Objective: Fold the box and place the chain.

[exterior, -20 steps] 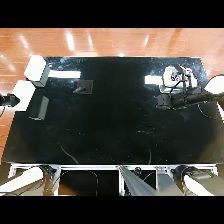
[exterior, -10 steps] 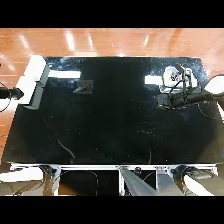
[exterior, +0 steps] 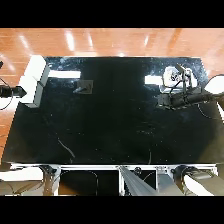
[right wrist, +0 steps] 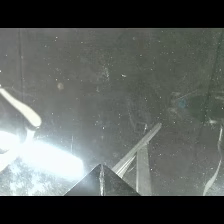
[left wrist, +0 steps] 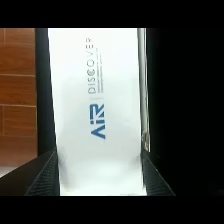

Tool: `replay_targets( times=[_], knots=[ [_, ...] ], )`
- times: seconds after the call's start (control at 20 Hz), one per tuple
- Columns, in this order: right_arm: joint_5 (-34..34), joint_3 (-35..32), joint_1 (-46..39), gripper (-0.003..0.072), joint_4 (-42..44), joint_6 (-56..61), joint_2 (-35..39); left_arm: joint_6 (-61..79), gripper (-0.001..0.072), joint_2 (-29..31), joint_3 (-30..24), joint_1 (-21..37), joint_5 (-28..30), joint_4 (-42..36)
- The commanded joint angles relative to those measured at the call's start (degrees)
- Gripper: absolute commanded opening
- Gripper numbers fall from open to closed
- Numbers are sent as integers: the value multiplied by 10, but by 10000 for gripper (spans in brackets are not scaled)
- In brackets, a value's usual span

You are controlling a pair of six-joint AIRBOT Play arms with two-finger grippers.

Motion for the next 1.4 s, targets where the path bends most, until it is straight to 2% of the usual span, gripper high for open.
replay_targets(
  times=[0.0,0.2,0.3,0.35,0.4,0.45,0.5,0.55,0.65,0.75,0.85,0.9,1.0,1.1,1.15,1.35],
  knots=[
    [3,0,0,28,0,0,0,-24,624,7,2,0,6,33],
    [-9,0,0,30,0,0,0,-136,623,47,35,0,0,138],
    [-30,17,0,36,0,0,0,-183,619,76,59,-3,2,97],
    [-35,38,0,36,-6,0,0,-190,589,93,69,-10,2,64],
    [-35,69,0,36,-23,0,0,-188,445,111,80,-24,5,28],
    [-33,113,0,36,-55,0,-1,-185,217,134,88,-47,7,11],
    [-29,168,2,36,-93,0,-4,-185,65,160,95,-78,11,0],
    [-19,225,4,36,-128,3,-10,-188,21,184,98,-113,10,-6],
    [20,334,23,36,-210,17,-31,-223,20,232,97,-211,21,-8],
    [54,371,49,37,-271,24,-41,-316,19,256,96,-338,64,39],
    [99,334,45,37,-278,47,-42,-413,20,253,89,-470,131,132],
    [114,290,37,37,-278,62,-41,-462,20,251,71,-529,156,183],
    [91,170,20,36,-278,88,-37,-573,22,252,2,-599,172,257],
    [42,62,7,37,-282,91,-33,-617,24,252,-79,-608,146,246],
    [23,31,5,37,-282,91,-33,-615,24,251,-104,-599,139,219],
    [-13,10,4,36,-282,91,-33,-586,24,252,-119,-520,123,164]
  ],
)
